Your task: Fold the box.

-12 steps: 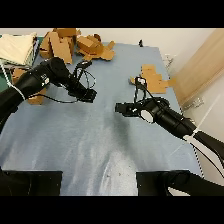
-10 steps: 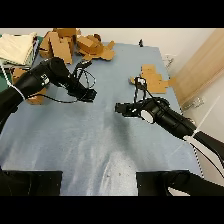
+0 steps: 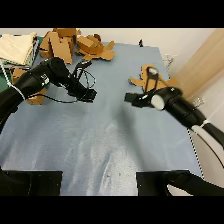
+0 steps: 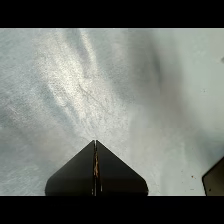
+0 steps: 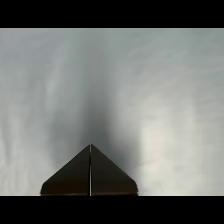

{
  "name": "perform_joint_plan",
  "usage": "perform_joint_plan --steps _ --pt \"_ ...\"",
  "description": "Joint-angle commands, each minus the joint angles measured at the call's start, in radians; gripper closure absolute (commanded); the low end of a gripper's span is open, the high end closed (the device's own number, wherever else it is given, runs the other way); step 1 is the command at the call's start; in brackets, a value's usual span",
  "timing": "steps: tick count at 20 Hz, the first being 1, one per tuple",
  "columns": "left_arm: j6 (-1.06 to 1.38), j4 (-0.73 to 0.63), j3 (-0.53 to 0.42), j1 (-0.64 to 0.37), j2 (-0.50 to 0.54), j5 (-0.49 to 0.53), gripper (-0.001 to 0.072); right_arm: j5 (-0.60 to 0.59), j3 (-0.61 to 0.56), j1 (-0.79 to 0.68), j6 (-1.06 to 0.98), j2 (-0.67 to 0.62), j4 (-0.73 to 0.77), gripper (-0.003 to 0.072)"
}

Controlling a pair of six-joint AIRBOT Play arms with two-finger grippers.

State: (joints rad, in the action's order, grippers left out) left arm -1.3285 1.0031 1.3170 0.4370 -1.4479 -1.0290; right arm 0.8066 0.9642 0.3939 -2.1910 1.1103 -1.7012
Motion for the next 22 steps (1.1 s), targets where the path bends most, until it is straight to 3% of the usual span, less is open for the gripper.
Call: perform_joint_plan --steps 1,2,6,9,16,22 --pt "0.000 0.000 0.000 0.000 -0.001 0.001 0.0698 0.124 0.150 -0.301 0.220 0.000 0.097 0.0614" --pt "0.000 0.000 0.000 0.000 -0.001 0.003 0.0699 0.121 0.194 -0.432 0.309 0.004 0.185 0.0588" --pt "0.000 -0.014 0.000 0.000 -0.001 0.143 0.0698 0.141 0.362 -0.895 0.664 0.139 0.675 0.0338" --pt "0.000 -0.015 0.000 0.000 -0.001 0.220 0.0699 0.179 0.467 -1.083 0.869 0.349 1.008 0.0273" --pt "-0.034 -0.016 0.000 0.000 -0.002 0.270 0.0699 0.150 0.843 -1.094 1.037 0.810 0.998 0.0272" --pt "-0.068 -0.045 0.000 0.019 -0.062 0.267 0.0699 0.156 1.031 -1.006 1.174 1.032 0.999 0.0272"
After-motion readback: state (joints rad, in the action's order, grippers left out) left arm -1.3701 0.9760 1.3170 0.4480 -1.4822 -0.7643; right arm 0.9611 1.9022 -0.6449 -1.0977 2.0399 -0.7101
